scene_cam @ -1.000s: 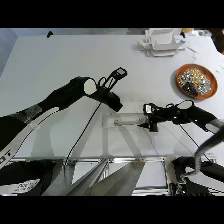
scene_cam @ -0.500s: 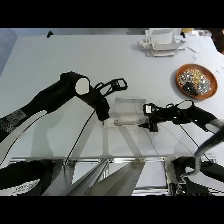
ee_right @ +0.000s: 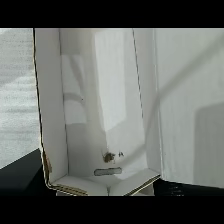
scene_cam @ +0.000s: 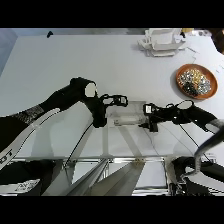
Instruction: Fold the box and place the chain.
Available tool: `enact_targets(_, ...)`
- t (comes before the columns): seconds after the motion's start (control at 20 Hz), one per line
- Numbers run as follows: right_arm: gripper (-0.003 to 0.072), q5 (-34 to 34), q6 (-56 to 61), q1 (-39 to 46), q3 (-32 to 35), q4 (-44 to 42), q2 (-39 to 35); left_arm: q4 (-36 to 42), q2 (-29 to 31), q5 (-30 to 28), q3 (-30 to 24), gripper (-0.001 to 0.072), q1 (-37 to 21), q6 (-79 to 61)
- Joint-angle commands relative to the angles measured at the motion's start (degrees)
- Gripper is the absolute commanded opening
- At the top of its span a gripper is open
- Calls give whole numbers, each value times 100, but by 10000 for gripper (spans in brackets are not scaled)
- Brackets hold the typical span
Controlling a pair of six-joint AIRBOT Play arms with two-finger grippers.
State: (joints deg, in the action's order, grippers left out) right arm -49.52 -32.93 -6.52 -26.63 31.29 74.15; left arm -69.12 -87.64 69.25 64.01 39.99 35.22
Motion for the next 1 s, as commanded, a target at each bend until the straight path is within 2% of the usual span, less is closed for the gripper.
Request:
enact_targets(0.0, 337, 0, 2, -2, 2, -4, 2, 197, -42, -866, -286, 453, 17, -658)
enact_targets(0.1, 337, 0, 2, -2, 2, -4, 2, 354, -46, -1064, -369, 448, 17, -695)
enact_targets(0.35, 337, 0, 2, -2, 2, -4, 2, 750, -44, -1082, -376, 310, 42, -1156)
enact_targets(0.6, 337, 0, 2, -2, 2, -4, 2, 848, -46, -1163, -376, 305, 120, -1228)
enact_targets(0.7, 337, 0, 2, -2, 2, -4, 2, 942, -46, -1161, -376, 123, 133, -1226)
enact_targets(0.75, 337, 0, 2, -2, 2, -4, 2, 977, -46, -1163, -376, 101, 157, -1226)
enact_targets(0.95, 337, 0, 2, -2, 2, -4, 2, 1043, -52, -1429, -376, 100, 227, -1209)
